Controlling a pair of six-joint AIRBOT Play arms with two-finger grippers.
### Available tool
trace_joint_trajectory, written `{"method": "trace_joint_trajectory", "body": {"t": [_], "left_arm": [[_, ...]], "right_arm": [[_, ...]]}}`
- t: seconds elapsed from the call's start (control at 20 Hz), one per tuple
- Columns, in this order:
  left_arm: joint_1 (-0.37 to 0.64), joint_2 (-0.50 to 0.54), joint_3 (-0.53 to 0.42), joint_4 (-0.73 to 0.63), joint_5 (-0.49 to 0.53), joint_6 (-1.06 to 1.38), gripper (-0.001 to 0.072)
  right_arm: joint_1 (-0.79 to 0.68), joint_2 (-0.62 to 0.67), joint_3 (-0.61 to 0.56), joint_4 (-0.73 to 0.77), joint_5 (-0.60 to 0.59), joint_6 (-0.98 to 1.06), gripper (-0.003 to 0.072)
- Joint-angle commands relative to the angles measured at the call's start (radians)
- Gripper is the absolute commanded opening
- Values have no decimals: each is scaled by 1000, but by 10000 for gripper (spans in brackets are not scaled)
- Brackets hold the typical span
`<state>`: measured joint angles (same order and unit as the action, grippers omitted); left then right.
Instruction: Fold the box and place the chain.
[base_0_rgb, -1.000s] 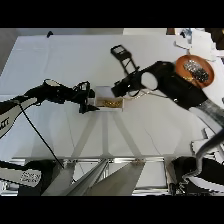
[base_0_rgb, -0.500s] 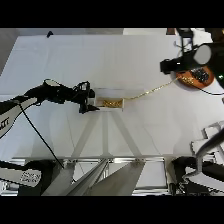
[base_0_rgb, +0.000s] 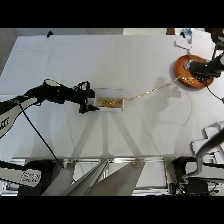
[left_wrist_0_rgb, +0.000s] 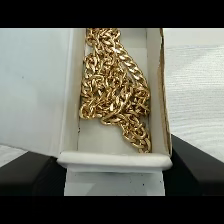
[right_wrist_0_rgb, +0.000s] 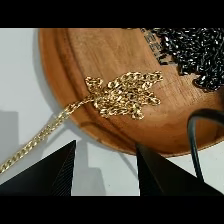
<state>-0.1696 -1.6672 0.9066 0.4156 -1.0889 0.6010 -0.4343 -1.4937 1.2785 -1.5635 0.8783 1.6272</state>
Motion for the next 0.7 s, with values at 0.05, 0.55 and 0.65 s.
{"method": "trace_joint_trajectory", "body": {"t": [0.05,0.55,0.65], "left_arm": [[0,0,1,0,0,0,395],[0,0,1,0,0,0,395],[0,0,1,0,0,0,395]], "right_arm": [[-36,-156,51,42,-57,-2,423],[-37,-282,93,60,-70,44,421],[-36,-288,93,60,-61,44,350]]}}
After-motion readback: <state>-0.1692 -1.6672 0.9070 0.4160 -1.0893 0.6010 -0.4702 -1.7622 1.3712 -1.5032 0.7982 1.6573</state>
